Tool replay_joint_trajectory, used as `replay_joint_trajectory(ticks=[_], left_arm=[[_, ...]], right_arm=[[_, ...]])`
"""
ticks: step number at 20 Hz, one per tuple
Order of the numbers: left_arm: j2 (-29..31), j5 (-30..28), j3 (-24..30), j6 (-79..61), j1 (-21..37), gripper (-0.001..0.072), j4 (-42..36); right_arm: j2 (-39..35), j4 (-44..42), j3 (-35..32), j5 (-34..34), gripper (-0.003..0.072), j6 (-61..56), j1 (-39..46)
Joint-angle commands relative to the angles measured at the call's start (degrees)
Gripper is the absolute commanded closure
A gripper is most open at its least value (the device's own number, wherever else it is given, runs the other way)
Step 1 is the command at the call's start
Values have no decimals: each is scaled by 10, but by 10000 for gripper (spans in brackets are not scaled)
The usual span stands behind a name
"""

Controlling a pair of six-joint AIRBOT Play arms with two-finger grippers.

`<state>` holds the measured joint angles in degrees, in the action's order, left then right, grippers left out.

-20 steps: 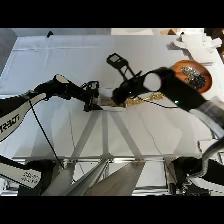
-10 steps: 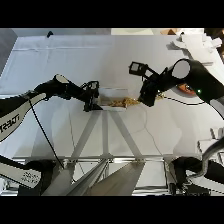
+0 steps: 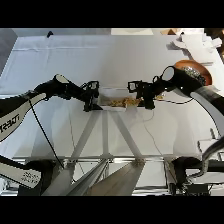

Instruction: Fold the box and place the chain.

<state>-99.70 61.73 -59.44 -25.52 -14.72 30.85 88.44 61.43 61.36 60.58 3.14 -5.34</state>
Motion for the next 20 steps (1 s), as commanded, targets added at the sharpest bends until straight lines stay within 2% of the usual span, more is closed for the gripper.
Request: replay_joint_trajectory(ticks=[1, 6, 7, 9, 10, 15, 20], left_arm=[[0, 0, 0, 0, 0, 499, 0], [0, 0, 0, 0, 0, 499, 0], [0, 0, 0, 0, 0, 499, 0], [0, 0, 0, 0, 0, 499, 0], [0, 0, 0, 0, 0, 499, 0], [0, 0, 0, 0, 0, 499, 0], [0, 0, 0, 0, 0, 499, 0]], right_arm=[[42, -36, 0, -24, 271, 34, 1], [54, -37, 0, -45, 300, 33, 1], [54, -37, 0, -44, 373, 33, 1], [54, -36, 0, -41, 649, 31, 1], [54, -36, 0, -40, 674, 26, 1], [43, -36, 0, -41, 677, -56, 0], [-16, -37, 0, -40, 677, -122, 0]])
